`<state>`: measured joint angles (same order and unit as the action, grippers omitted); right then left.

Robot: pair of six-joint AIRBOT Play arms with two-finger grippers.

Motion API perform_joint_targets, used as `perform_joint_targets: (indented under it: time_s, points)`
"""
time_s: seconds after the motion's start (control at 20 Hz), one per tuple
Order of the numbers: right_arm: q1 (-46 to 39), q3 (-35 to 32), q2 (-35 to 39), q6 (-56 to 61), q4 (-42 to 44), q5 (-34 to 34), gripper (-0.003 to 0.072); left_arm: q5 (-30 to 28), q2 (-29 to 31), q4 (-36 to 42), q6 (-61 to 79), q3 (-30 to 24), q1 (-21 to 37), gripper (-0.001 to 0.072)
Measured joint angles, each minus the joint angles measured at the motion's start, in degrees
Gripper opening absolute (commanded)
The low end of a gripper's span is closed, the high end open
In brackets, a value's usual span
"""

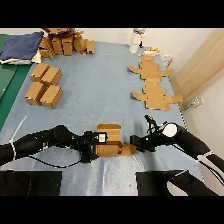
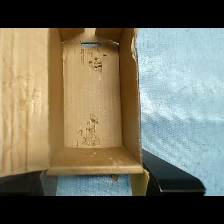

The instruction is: Fold the box.

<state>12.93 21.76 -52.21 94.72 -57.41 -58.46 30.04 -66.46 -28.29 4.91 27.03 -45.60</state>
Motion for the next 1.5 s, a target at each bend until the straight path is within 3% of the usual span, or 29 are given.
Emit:
perform_joint_targets:
  time_s: [0.35, 0.85, 0.95, 1.1, 1.2, 1.5]
  points:
    - [0.0, 2.1, 5.8, 3.0, -3.4, -3.1, 0.0005, 0.0, 0.0, 0.0, 0.0, 0.0, 0.0, 0.051]
    - [0.0, 2.5, 5.4, 0.7, 3.8, -1.6, 0.0007, 0.0, 0.0, 0.0, 0.0, 0.0, 0.0, 0.051]
    - [0.0, 2.5, 5.2, -0.9, 6.3, -1.1, 0.0108, 0.0, 0.0, 0.0, 0.0, 0.0, 0.0, 0.051]
    - [0.0, 2.5, 5.1, -3.5, 10.3, -0.8, 0.0109, 0.0, 0.0, 0.0, 0.0, 0.0, 0.0, 0.051]
    - [0.0, 2.5, 5.1, -4.5, 11.8, -0.8, 0.0295, 0.0, 0.0, 0.0, 0.0, 0.0, 0.0, 0.051]
    - [0.0, 2.5, 5.0, -7.1, 16.1, -1.0, 0.0301, 0.0, 0.0, 0.0, 0.0, 0.0, 0.0, 0.051]
